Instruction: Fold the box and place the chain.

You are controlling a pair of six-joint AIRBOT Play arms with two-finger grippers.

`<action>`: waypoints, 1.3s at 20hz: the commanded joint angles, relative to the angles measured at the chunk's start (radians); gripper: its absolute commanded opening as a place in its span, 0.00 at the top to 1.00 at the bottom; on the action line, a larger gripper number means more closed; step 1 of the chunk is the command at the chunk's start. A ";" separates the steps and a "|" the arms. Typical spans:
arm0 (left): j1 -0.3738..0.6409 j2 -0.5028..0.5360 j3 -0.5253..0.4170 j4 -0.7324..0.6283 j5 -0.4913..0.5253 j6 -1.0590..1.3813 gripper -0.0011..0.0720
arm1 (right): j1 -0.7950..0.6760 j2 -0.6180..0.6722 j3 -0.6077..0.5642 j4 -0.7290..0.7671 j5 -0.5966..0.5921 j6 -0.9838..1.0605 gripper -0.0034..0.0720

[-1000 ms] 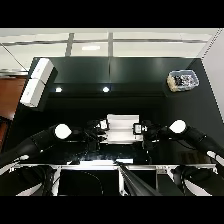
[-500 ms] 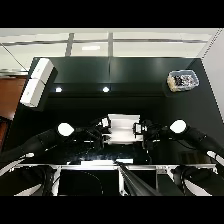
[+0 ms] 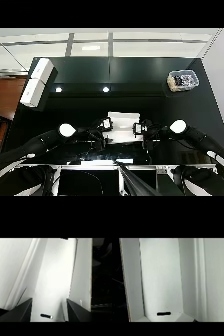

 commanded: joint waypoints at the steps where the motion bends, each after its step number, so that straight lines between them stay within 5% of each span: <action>1: -0.001 -0.001 0.000 0.004 0.003 0.001 0.44 | 0.001 -0.001 -0.001 0.000 -0.004 0.003 0.63; 2: -0.001 -0.001 0.000 0.004 0.003 0.001 0.63 | 0.001 -0.001 -0.001 0.000 -0.004 0.003 0.63; 3: -0.001 -0.001 0.000 0.004 0.003 0.001 0.65 | 0.001 -0.001 -0.001 0.000 -0.004 0.003 0.63; 4: -0.001 -0.001 0.000 0.004 0.003 0.001 0.52 | 0.001 -0.001 -0.001 0.000 -0.004 0.003 0.63; 5: 0.000 -0.001 0.001 0.004 0.003 0.000 0.49 | 0.001 -0.001 -0.001 0.000 -0.004 0.003 0.63; 7: 0.001 0.006 0.002 0.017 0.002 -0.003 0.88 | 0.001 -0.001 -0.001 0.000 -0.004 0.003 0.63; 8: 0.003 0.023 0.002 0.048 0.002 -0.010 0.95 | 0.001 -0.001 -0.001 0.000 -0.004 0.003 0.63; 11: 0.074 0.126 0.002 0.202 -0.002 -0.219 0.95 | 0.001 -0.001 -0.001 0.000 -0.004 0.003 0.63; 14: 0.253 0.252 0.001 0.432 -0.036 -0.700 0.95 | 0.001 -0.001 -0.001 0.000 -0.004 0.003 0.63; 17: 0.509 0.278 0.000 0.495 -0.239 -1.218 0.95 | 0.001 -0.001 -0.001 0.000 -0.004 0.032 0.63; 20: 0.697 0.275 -0.020 0.494 -0.444 -1.292 0.95 | 0.001 -0.001 -0.001 0.000 -0.004 0.044 0.63; 22: 0.769 0.267 -0.053 0.494 -0.490 -1.462 0.95 | 0.001 -0.001 -0.001 0.000 -0.004 0.043 0.63; 26: 0.795 0.184 -0.092 0.494 -0.586 -1.464 0.95 | 0.001 -0.001 -0.001 0.000 -0.004 0.044 0.63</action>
